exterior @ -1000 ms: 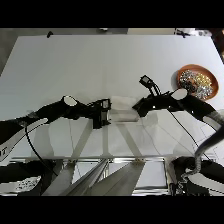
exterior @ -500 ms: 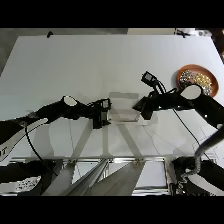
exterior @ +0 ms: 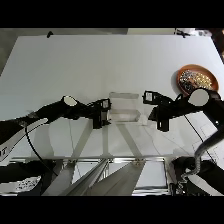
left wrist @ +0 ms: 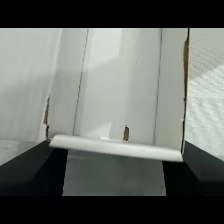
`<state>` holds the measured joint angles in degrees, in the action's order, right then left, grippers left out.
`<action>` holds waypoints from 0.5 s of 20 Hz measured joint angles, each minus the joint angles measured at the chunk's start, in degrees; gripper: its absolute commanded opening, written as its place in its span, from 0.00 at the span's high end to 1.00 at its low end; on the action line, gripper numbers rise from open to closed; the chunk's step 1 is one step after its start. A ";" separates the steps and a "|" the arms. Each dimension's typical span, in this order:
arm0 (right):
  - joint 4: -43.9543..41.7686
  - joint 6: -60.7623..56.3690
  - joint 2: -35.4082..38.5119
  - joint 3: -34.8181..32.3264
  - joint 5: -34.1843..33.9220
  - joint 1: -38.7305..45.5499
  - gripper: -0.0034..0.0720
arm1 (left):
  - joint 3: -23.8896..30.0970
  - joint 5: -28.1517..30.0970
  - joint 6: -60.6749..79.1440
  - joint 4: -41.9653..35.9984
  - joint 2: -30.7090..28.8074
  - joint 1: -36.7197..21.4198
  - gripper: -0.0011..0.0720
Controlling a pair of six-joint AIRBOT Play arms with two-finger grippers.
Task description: Fold the box and place the chain.
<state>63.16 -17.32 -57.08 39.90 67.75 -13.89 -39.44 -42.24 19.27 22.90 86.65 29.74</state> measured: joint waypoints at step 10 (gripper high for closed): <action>-3.89 11.61 -5.35 -3.67 -10.80 -0.83 0.66 | 0.00 0.00 0.00 0.02 0.00 0.00 0.70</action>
